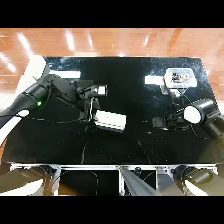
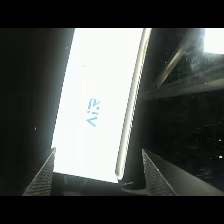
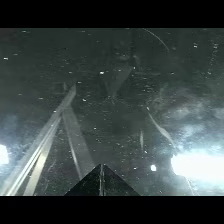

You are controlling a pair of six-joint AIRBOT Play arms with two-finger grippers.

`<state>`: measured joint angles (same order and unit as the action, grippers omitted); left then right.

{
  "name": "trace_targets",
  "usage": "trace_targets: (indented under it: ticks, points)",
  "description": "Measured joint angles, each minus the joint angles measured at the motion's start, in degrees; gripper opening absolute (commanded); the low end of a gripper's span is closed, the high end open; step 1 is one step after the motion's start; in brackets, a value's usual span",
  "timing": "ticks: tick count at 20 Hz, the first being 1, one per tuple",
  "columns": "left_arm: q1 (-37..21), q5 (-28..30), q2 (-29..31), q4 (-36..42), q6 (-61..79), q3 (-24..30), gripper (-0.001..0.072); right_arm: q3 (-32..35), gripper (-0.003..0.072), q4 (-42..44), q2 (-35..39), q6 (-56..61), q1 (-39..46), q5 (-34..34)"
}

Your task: Fold the box and place the chain.

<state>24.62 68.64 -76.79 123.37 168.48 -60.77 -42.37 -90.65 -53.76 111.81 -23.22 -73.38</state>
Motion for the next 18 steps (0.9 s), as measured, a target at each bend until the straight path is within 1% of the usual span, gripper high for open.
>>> trace_targets:
  ticks: [7, 13, 18]
  points:
    - [1.03, -1.68, -3.10, -2.12, 2.99, -0.09, 0.0632, 0.02, 0.0042, -1.27, 0.00, -0.02, 0.04, 0.13]
    - [1.09, -4.50, -3.78, -4.28, 3.43, 0.70, 0.0632, 0.00, 0.0043, -1.44, 0.00, 0.00, 0.04, 0.50]
    - [1.11, -5.51, -4.07, -4.70, 3.58, 1.11, 0.0632, 0.00, 0.0043, -1.49, 0.00, 0.00, 0.04, 0.57]
